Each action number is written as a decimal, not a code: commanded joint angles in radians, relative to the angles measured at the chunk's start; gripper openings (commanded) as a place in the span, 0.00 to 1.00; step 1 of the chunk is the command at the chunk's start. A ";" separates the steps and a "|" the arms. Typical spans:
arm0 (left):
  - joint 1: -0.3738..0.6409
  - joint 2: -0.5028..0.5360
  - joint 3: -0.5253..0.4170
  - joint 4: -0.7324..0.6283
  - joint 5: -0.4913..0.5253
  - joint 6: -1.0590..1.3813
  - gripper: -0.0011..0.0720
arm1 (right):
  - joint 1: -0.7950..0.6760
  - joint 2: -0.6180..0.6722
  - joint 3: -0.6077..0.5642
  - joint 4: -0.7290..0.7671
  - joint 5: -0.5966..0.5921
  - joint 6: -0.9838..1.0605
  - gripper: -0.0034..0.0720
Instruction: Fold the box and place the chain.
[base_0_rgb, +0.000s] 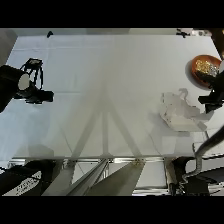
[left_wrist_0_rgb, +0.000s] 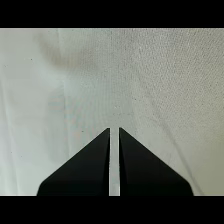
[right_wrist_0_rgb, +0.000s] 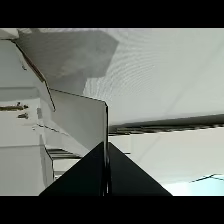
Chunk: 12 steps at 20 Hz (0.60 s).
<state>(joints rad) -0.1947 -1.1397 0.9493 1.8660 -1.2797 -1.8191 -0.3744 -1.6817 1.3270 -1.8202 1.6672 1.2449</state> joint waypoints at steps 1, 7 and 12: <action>0.000 0.000 0.000 0.000 0.000 0.000 0.11 | -0.002 0.005 0.001 0.179 0.021 0.011 0.06; 0.000 0.000 0.000 0.000 0.000 0.000 0.11 | 0.095 0.108 0.001 0.705 -0.185 -0.117 0.06; 0.000 0.000 0.000 0.000 0.000 0.000 0.11 | 0.269 0.223 -0.006 0.813 -0.312 -0.173 0.06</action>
